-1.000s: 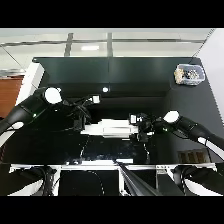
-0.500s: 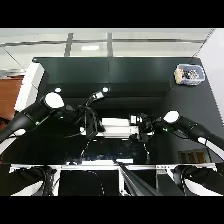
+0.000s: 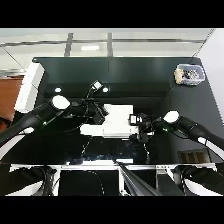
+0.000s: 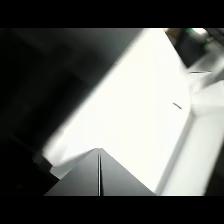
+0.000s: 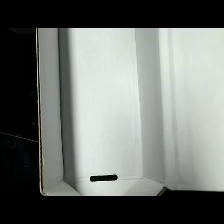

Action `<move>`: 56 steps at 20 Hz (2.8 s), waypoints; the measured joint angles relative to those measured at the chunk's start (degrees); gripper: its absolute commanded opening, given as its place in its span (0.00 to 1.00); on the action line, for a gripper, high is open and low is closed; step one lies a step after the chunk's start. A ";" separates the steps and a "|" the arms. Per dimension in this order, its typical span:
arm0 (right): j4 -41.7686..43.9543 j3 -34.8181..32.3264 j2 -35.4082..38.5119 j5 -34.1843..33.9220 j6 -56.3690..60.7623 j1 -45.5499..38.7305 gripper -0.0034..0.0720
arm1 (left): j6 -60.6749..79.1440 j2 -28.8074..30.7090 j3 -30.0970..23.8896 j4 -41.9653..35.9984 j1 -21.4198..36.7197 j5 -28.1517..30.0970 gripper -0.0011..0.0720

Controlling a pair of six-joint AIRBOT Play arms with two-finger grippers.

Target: Fold the box and place the chain.

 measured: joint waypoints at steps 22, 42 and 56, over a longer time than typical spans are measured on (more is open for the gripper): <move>-0.04 0.00 0.00 0.00 0.04 0.00 0.30 | 7.43 12.76 -3.78 21.35 6.80 -19.82 0.98; -0.09 0.00 0.00 0.00 -0.04 0.00 0.30 | 33.14 2.45 -7.06 9.49 1.25 -11.96 0.40; -0.09 0.00 0.00 0.00 0.04 0.00 0.30 | 33.14 2.27 -7.06 5.09 1.14 -11.23 0.40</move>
